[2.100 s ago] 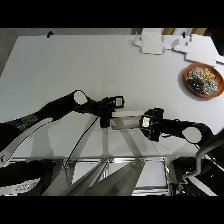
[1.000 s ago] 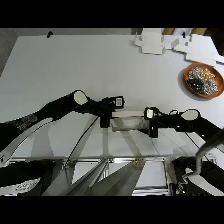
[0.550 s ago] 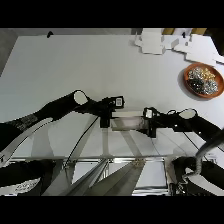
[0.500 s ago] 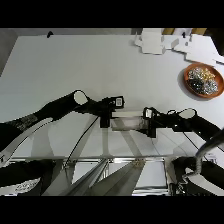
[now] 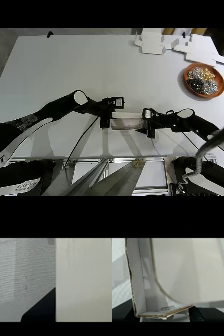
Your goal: Fold the box and place the chain.
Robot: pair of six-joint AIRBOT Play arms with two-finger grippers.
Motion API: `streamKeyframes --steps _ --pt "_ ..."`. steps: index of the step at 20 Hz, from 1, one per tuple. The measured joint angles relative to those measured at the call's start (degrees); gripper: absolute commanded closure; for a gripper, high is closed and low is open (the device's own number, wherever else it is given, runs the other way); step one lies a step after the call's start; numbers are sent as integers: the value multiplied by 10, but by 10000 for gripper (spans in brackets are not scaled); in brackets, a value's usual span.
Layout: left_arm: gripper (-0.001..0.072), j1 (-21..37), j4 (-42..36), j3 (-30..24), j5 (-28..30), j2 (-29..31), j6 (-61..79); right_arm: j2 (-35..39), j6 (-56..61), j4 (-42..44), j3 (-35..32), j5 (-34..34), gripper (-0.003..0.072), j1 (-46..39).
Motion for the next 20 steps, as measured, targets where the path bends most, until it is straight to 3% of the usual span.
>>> streamKeyframes --steps 13,15,18,20 --pt "698 0 0 0 1 0 -1 -27 -10 0 29 19 142 0" --pt "699 0 0 0 1 0 -1 -32 -10 1 32 24 120 0" --pt "698 0 0 0 2 0 -1 -36 -10 7 34 30 15 1" --pt "698 0 0 0 2 0 -1 -38 -10 4 34 35 14 1"
